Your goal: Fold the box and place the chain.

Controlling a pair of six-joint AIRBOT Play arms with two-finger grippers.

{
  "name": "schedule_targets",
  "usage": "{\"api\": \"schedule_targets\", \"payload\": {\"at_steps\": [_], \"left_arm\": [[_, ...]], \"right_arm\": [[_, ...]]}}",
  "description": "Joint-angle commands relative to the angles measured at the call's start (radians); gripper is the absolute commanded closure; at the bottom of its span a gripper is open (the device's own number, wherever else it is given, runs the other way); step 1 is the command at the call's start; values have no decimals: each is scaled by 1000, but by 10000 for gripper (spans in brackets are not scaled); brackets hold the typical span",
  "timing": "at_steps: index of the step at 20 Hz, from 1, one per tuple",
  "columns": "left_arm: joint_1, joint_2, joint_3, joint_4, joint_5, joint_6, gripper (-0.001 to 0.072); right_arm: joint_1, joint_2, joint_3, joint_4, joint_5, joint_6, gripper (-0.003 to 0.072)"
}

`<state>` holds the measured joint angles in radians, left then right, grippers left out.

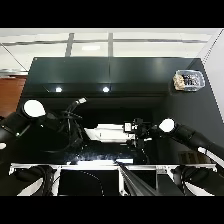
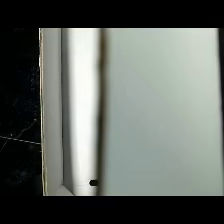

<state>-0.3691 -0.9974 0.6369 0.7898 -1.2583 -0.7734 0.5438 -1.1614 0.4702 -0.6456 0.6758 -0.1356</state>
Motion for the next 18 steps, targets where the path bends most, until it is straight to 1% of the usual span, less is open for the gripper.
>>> {"api": "schedule_targets", "payload": {"at_steps": [1, 4, 6, 8, 11, 13, 15, 18], "left_arm": [[-77, 6, -62, -168, 198, 46, 681], [-107, 2, -64, -175, 391, 64, 680], [-112, -12, -63, -211, 513, 72, 679], [-112, -43, -62, -265, 579, 134, 679], [-112, -114, -62, -328, 622, 225, 679], [-112, -168, -60, -330, 629, 229, 680], [-112, -211, -60, -330, 624, 229, 679], [-112, -245, -60, -328, 600, 229, 680]], "right_arm": [[1, 0, 0, -2, -2, 0, 448], [1, 0, 0, -2, -2, 0, 448], [1, 0, 0, -1, -1, 0, 448], [1, 0, 0, -1, 1, 0, 449], [1, 0, 0, -1, 1, 0, 449], [1, 0, 0, -2, 1, 0, 449], [1, 0, 0, -1, 1, 0, 449], [1, 0, 0, -1, 1, 0, 448]]}}
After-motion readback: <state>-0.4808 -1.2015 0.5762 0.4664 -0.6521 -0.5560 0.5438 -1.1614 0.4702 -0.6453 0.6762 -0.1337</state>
